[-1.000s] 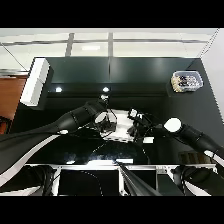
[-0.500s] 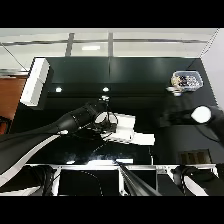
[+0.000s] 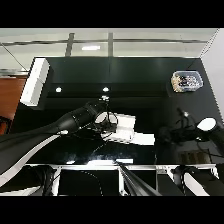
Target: Fold the box and place the chain.
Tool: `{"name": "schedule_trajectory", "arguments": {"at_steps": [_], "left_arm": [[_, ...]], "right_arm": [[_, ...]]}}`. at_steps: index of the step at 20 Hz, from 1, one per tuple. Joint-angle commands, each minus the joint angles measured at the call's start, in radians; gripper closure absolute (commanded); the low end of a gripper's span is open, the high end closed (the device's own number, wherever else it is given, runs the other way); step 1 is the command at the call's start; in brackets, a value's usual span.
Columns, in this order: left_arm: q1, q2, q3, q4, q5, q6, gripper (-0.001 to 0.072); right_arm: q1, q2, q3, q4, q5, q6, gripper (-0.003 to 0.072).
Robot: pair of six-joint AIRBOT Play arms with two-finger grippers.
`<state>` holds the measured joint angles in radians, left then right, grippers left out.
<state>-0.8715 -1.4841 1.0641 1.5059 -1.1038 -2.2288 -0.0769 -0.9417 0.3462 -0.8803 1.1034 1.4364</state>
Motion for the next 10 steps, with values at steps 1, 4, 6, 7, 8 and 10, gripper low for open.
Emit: {"name": "schedule_trajectory", "arguments": {"at_steps": [1,4,6,7,8,10], "left_arm": [[0.0,0.0,0.0,0.0,-0.004,0.0,0.0683],[0.0,0.0,0.0,0.0,-0.004,0.0,0.0683],[0.0,0.0,0.0,0.0,-0.004,0.0,0.0683],[0.0,0.0,0.0,0.0,-0.004,0.0,0.0683],[0.0,0.0,0.0,0.0,-0.004,0.0,0.0683],[0.0,0.0,0.0,0.0,-0.005,0.0,0.0684]], "right_arm": [[0.114,-0.024,-0.058,0.203,-0.051,-0.093,0.0676],[0.15,-0.026,-0.058,0.323,-0.13,-0.194,0.0676],[0.15,-0.026,-0.058,0.418,-0.121,-0.295,0.0675],[0.15,-0.026,-0.057,0.441,-0.119,-0.306,0.0675],[0.15,-0.026,-0.057,0.449,-0.119,-0.307,0.0675],[0.15,-0.026,-0.057,0.463,-0.097,-0.338,0.0673]]}}
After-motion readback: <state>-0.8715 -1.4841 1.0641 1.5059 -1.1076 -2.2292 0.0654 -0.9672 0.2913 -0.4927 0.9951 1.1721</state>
